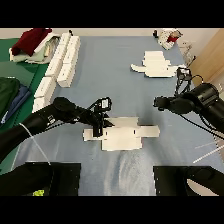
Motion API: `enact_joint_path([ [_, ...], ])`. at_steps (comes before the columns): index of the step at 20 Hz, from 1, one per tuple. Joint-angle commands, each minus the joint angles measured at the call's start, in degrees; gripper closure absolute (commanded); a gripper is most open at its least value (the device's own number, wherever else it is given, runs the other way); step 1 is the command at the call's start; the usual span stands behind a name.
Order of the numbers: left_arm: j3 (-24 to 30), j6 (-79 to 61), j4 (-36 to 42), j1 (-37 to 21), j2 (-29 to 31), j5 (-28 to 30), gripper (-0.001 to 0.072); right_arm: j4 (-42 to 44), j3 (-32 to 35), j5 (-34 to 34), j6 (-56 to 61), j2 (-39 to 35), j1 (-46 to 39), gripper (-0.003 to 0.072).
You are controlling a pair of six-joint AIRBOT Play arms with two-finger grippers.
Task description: Fold the box.
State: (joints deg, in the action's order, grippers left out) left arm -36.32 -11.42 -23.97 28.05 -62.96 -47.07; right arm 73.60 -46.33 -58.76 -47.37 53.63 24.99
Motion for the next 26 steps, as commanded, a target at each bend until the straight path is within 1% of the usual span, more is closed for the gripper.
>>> enact_joint_path([
  [1,-1.1,0.6,-1.4,-0.3,-3.1,-1.0,0.0697,0.9,0.0,0.0,0.0,0.0,0.0,0.0319],
  [6,-3.4,0.9,-1.8,-0.3,-3.9,-1.0,0.0697,1.0,0.0,0.0,0.0,0.0,0.0,0.0319],
  [15,-3.2,2.4,-1.7,-0.2,-3.9,-1.5,0.0695,1.7,0.0,0.0,0.0,0.0,0.0,0.0319],
  [21,-3.2,2.4,-1.3,-0.2,-5.5,-1.6,0.0695,1.7,0.0,0.0,0.0,0.0,0.0,0.0319],
  [26,-3.2,2.4,-1.3,-0.2,-5.6,-1.5,0.0695,1.7,0.0,0.0,0.0,0.0,0.0,0.0319],
])
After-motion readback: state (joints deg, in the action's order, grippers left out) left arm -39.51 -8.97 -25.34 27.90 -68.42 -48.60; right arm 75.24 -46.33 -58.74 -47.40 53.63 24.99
